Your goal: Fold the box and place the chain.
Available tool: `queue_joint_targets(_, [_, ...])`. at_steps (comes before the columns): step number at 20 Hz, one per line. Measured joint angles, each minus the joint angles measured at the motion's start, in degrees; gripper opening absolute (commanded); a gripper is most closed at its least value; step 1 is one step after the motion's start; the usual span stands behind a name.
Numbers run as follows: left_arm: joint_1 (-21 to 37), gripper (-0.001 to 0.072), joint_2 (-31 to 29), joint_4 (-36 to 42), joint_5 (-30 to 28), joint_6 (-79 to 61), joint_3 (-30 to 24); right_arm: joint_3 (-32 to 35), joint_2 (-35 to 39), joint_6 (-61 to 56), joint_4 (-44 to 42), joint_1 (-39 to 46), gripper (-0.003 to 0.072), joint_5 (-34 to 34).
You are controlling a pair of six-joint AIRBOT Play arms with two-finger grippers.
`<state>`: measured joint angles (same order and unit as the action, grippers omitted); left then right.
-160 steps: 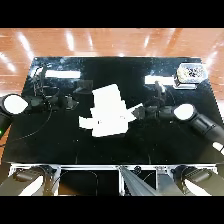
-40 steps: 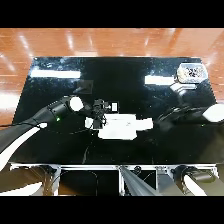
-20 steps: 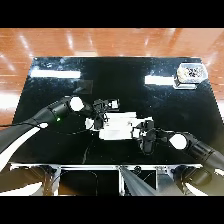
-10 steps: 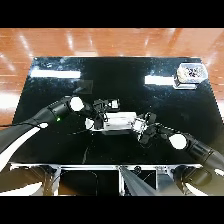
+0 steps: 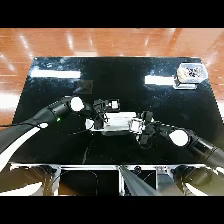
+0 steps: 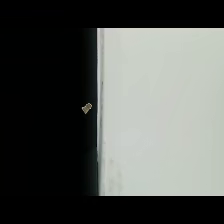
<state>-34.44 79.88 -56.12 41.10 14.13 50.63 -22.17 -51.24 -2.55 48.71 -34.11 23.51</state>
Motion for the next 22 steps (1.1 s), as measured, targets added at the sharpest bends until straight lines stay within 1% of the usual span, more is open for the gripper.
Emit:
queue_joint_targets(9, [0.0, 0.0022, 0.0, -0.4, 0.0, 1.1, 0.0, -0.6, 0.0, 1.2, -2.4, 5.8, 0.0710, 2.4])
queue_joint_targets(15, [0.0, 0.0022, 0.0, -0.6, 0.0, 1.1, 0.0, -0.6, 0.0, 8.1, -11.1, 7.0, 0.0710, 3.2])
queue_joint_targets(19, [0.0, 0.0022, 0.0, -0.9, 0.0, 1.2, 0.0, -0.6, 0.0, 10.1, -14.5, 8.6, 0.0709, 4.0])
queue_joint_targets(22, [0.0, 0.0023, 0.0, -1.9, 0.0, 1.2, 0.0, -0.6, 0.0, 10.8, -16.6, 9.0, 0.0709, 5.9])
